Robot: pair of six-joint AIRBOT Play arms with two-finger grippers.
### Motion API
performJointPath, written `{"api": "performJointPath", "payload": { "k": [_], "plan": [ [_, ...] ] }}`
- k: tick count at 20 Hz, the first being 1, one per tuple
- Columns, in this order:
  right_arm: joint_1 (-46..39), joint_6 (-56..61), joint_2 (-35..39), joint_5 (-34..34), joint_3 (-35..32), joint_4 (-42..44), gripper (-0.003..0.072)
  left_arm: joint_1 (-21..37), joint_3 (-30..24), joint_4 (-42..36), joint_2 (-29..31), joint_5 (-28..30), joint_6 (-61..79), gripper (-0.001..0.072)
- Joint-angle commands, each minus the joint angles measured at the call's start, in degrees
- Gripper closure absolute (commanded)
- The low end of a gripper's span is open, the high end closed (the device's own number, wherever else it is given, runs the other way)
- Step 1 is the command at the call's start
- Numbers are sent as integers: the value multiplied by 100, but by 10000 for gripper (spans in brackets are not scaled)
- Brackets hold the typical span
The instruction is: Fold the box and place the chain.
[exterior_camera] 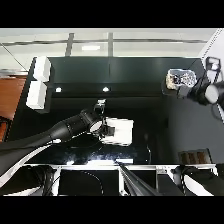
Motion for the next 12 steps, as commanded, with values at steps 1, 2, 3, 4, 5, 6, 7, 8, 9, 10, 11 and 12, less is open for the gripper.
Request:
{"api": "performJointPath", "payload": {
  "k": [1,2,3,4,5,6,7,8,9,10,11,12],
  "plan": [
    [-1071,-708,-1364,-529,1449,1178,-23,4,2,13,-4,2,0,683],
    [-1139,-708,-1864,-240,2063,1174,-22,2,2,9,-4,2,0,683],
    [-1196,-706,-2398,109,2708,1174,-22,4,2,11,-4,2,0,683],
    [-1241,-675,-2879,476,3283,1174,-22,4,2,9,-4,2,0,683],
    [-1287,-542,-3362,879,3853,1167,-22,2,2,9,-4,0,0,683],
    [-1333,-352,-3755,1174,4306,1156,-22,2,2,9,-4,0,0,683],
    [-1373,-142,-4094,1333,4671,1139,-18,2,2,7,-4,2,0,683],
    [-1394,11,-4336,1373,4898,1132,-16,2,2,7,-4,0,-2,683],
    [-1405,166,-4548,1373,5069,1130,-16,2,2,7,-4,0,0,683],
    [-1408,221,-4712,1370,5174,1126,-16,2,2,2,-4,-2,0,683],
    [-1408,227,-4850,1366,5235,1108,-15,2,2,2,-4,-2,0,683],
    [-1410,254,-4966,1329,5252,1082,-16,2,2,2,-4,-2,0,683]
  ]
}}
